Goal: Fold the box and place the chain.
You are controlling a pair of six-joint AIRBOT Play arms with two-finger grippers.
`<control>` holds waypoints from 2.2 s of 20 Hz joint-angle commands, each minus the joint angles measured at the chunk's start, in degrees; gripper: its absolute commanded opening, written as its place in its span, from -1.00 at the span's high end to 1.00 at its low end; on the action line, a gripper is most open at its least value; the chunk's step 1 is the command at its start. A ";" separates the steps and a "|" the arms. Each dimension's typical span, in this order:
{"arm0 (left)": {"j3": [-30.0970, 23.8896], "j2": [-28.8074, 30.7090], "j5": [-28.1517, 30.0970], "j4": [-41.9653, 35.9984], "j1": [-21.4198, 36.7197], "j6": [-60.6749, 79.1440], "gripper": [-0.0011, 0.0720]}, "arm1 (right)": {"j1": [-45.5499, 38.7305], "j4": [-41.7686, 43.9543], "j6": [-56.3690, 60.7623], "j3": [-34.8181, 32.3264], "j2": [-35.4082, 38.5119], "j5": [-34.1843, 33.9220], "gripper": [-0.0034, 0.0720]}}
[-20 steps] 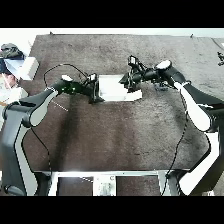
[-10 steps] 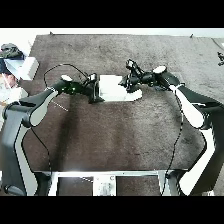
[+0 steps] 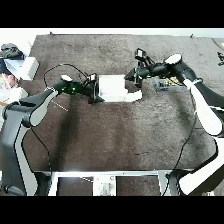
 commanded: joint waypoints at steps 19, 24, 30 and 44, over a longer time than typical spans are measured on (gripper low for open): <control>-0.02 -0.04 0.02 -0.11 -0.02 -0.07 0.19 | 4.83 -14.71 0.04 -2.84 -4.81 -3.87 0.47; -0.02 -0.04 0.02 -0.13 -0.02 -0.07 0.19 | 4.83 -9.14 -0.63 -2.86 -5.18 -1.22 0.46; -0.02 -0.04 0.02 -0.13 -0.02 -0.07 0.19 | 5.57 -8.72 -0.83 -2.89 -5.75 -1.25 0.46; -0.02 -0.04 0.02 -0.15 -0.02 -0.07 0.19 | 6.43 -9.60 -6.14 -2.82 -6.29 -3.30 -0.67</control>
